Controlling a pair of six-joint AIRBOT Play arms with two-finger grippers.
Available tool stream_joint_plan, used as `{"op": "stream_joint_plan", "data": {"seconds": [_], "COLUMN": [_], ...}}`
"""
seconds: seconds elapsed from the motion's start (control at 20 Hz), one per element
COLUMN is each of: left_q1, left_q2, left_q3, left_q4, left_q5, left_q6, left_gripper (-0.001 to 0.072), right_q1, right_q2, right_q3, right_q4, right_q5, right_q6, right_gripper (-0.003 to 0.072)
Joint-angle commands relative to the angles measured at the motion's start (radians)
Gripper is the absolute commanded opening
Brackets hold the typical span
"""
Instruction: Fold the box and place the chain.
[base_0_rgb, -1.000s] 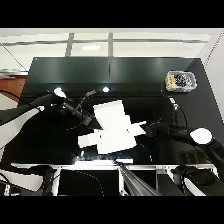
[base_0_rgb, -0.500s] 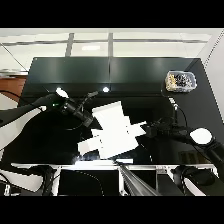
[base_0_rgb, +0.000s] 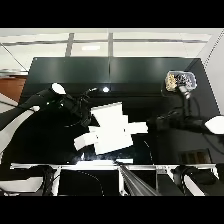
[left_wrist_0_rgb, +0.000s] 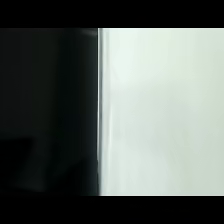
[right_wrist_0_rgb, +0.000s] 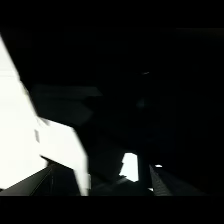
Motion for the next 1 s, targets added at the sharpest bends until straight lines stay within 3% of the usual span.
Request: {"op": "stream_joint_plan", "data": {"seconds": [0.0,0.15,0.35,0.6,0.75,0.95], "left_q1": [-0.061,-0.097,-0.125,-0.158,-0.156,-0.156], "left_q2": [0.144,0.144,0.077,0.023,0.016,0.016], "left_q3": [0.002,0.001,0.0,0.0,-0.014,-0.047], "left_q4": [0.05,0.115,0.137,0.123,0.089,0.082], "left_q5": [0.204,0.283,0.257,0.291,0.295,0.301], "left_q6": [0.141,0.314,0.313,0.352,0.348,0.348], "left_gripper": [0.0031,0.0032,0.0031,0.003,0.003,0.003], "right_q1": [-0.08,-0.08,-0.065,0.068,0.158,0.237], "right_q2": [0.001,-0.002,-0.027,-0.088,-0.1,-0.12], "right_q3": [0.128,0.129,0.093,-0.019,-0.053,-0.056], "right_q4": [-0.229,-0.24,-0.131,0.077,0.089,0.088], "right_q5": [0.039,-0.066,-0.074,-0.101,-0.201,-0.212], "right_q6": [-0.136,-0.188,-0.278,-0.698,-0.731,-0.734], "right_gripper": [0.0697,0.0696,0.0697,0.0698,0.0698,0.0697]}}
